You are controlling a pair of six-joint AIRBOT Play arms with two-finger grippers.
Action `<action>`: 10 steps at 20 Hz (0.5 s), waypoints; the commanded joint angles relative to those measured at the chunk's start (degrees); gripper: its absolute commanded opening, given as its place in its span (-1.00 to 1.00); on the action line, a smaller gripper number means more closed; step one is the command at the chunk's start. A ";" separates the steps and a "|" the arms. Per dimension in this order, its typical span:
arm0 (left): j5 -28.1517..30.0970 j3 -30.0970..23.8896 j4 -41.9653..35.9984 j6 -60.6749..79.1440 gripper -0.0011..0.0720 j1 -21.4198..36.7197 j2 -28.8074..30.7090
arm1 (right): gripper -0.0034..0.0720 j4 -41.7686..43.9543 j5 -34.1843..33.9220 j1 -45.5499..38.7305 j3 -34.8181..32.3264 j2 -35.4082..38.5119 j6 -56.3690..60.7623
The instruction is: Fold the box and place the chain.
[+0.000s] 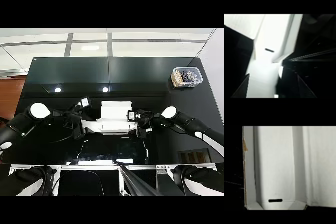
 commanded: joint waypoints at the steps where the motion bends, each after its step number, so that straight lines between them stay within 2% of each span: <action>1: 7.50 -1.07 1.49 15.32 0.95 -0.48 -1.18 | -0.30 0.02 0.04 0.07 -0.02 -0.04 0.02; 3: 4.81 0.26 -4.11 16.24 0.89 -0.39 -4.87 | -0.30 0.02 0.04 0.07 -0.02 -0.04 0.00; 6: 4.17 2.16 -5.20 24.44 0.89 -0.92 -10.05 | -0.30 0.02 0.04 0.07 -0.02 -0.04 0.00; 10: 4.20 2.67 -7.32 24.57 0.89 -1.01 -11.52 | -0.29 0.00 0.04 0.07 -0.02 -0.04 0.00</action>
